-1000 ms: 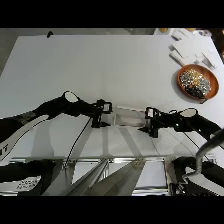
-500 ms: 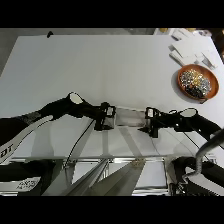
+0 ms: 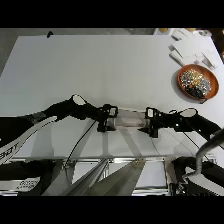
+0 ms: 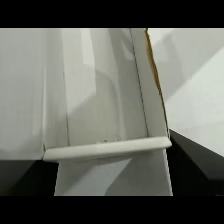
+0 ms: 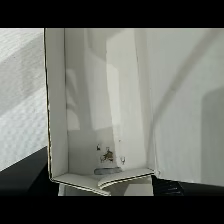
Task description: Fold the box and place the chain.
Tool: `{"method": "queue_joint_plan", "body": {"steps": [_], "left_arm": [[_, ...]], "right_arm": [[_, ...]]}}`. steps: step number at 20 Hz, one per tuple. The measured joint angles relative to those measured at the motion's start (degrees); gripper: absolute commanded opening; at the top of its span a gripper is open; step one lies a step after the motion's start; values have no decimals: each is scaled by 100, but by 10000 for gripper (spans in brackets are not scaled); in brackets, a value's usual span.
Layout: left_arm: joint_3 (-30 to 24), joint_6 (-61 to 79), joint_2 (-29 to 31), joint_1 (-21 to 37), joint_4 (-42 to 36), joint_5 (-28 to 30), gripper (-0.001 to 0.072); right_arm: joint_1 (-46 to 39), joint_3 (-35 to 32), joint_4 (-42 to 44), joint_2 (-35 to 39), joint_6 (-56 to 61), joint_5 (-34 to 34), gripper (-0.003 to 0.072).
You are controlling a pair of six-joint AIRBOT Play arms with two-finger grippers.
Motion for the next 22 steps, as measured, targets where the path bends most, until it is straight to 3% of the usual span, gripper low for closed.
{"method": "queue_joint_plan", "body": {"steps": [4,5,6,7,8,9,22], "left_arm": [[0,-9,-9,-2,-181,31,684],[0,-9,-9,-2,-214,35,603],[0,-11,-9,-2,-240,48,422],[0,-15,-9,-2,-258,55,156],[0,-13,-9,-7,-262,59,2],[0,-15,-9,-9,-264,59,42],[0,-17,-9,-20,-236,59,39]], "right_arm": [[0,0,7,0,2,-20,458],[0,0,7,0,2,-20,458],[0,0,0,0,-2,-13,458],[0,2,0,0,0,-13,458],[-2,0,0,0,0,-11,458],[-2,0,0,0,0,-11,458],[-2,0,-2,0,0,-4,458]]}}
